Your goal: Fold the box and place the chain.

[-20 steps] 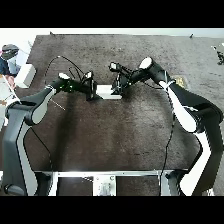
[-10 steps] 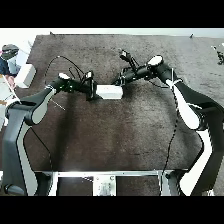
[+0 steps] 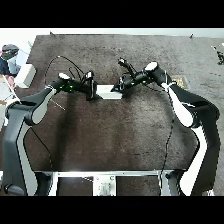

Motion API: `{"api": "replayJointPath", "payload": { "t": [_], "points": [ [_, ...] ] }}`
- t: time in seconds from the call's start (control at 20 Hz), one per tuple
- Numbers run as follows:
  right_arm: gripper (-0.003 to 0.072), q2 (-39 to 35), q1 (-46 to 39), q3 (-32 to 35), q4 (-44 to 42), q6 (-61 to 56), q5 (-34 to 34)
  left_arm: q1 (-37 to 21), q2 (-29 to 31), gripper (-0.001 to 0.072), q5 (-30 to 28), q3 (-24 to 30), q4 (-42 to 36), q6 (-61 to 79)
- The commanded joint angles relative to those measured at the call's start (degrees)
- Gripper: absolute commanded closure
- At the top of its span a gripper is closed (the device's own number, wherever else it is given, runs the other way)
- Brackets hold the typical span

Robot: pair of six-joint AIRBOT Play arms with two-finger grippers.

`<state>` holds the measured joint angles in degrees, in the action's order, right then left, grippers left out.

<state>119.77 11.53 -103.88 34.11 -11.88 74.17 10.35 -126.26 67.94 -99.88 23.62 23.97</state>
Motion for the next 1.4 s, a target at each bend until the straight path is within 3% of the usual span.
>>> {"api": "replayJointPath", "payload": {
  "t": [0.0,0.3,0.55,0.7,0.9,1.1,1.35],
  "points": [
    [0.0678,0.5,0.0,0.0,4.3,-1.5,0.3,-0.1,0.0,0.0218,0.0,0.0,0.0,0.0],
    [0.0680,-4.9,0.0,0.0,-2.8,-1.5,-0.7,-0.1,0.0,0.0218,0.0,0.0,0.0,0.0],
    [0.0681,-16.2,0.0,0.0,-5.2,-6.4,-1.5,0.0,0.0,0.0218,0.0,0.0,0.0,0.0],
    [0.0681,-24.3,-0.2,3.8,-5.0,-9.7,-4.8,-0.1,0.0,0.0218,0.0,0.0,0.0,0.0],
    [0.0681,-40.7,-1.4,20.8,-4.3,-10.5,-21.5,0.0,0.0,0.0218,0.0,0.0,0.0,0.0],
    [0.0680,-62.4,-4.0,47.2,-4.3,-10.4,-46.3,0.0,0.0,0.0218,0.0,0.0,0.0,0.0],
    [0.0679,-86.3,-5.5,75.0,-4.4,-10.5,-62.7,0.0,0.0,0.0218,0.0,0.0,0.0,0.0]
  ]
}}
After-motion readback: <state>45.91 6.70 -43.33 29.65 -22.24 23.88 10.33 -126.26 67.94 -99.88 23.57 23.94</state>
